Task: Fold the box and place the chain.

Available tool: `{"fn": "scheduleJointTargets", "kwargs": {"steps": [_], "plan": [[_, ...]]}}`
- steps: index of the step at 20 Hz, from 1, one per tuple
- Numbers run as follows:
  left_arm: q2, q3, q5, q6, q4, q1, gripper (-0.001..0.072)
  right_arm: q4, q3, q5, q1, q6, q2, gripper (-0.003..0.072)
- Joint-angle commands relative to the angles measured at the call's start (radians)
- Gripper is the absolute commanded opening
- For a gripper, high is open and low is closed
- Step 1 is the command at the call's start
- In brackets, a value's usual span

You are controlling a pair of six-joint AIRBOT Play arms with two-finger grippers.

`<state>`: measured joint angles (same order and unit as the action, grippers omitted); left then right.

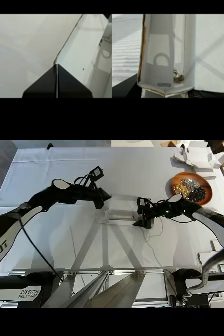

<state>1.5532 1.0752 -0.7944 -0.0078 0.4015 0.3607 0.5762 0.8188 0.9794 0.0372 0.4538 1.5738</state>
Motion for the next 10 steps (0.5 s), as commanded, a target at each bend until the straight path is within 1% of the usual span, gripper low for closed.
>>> {"fn": "scheduleJointTargets", "kwargs": {"steps": [1,4,5,6,8,10], "plan": [[-0.083,0.0,-0.063,-0.044,0.129,0.0,0.0011,-0.001,0.0,0.001,0.0,0.0,0.0,0.0435],[-0.112,-0.001,-0.248,-0.2,0.277,0.003,0.0013,-0.001,0.0,0.001,-0.001,0.0,0.0,0.0435],[-0.11,-0.002,-0.291,-0.249,0.329,0.004,0.0012,-0.001,0.0,0.001,0.0,0.0,0.0,0.0435],[-0.108,-0.002,-0.31,-0.309,0.397,0.006,0.0009,-0.001,0.0,0.001,0.0,0.0,0.0,0.0435],[-0.108,-0.002,-0.291,-0.426,0.522,0.01,0.0009,-0.001,0.0,0.001,0.0,0.0,0.0,0.0435],[-0.108,-0.002,-0.269,-0.499,0.606,0.01,0.0009,-0.001,0.0,0.001,0.0,0.0,0.0,0.0435]]}}
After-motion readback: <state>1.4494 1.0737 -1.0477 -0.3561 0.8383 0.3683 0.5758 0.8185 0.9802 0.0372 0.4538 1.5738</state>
